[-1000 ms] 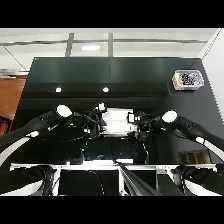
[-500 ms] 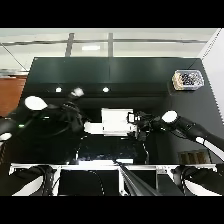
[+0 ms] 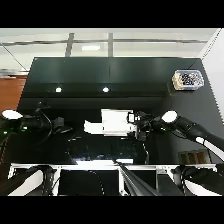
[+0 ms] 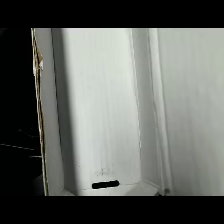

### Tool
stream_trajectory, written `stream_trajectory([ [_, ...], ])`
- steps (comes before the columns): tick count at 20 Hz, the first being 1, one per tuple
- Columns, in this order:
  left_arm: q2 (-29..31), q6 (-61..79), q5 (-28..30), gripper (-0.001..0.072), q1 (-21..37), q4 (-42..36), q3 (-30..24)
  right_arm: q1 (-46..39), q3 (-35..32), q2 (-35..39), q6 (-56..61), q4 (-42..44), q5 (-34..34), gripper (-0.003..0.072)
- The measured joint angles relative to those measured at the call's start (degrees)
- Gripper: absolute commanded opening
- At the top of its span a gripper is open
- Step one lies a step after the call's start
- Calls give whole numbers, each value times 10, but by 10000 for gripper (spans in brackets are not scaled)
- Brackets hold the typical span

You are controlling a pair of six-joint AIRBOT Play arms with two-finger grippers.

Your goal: Fold the box and place the chain.

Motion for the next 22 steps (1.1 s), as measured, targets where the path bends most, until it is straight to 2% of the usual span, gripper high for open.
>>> stream_trajectory([
  [4, -56, -25, 49, 27, -101, -48, -10, 0, 0, 0, 1, 0, -1, 131],
  [9, -122, -31, 79, 28, -203, -82, 17, 0, 0, 0, 1, 0, -1, 131],
  [17, -149, 24, 84, 29, -228, -80, 72, 0, 0, 0, 2, 1, -3, 131],
  [22, -150, 36, 18, 28, -224, -25, 95, 0, 0, 0, 0, 0, 1, 131],
])
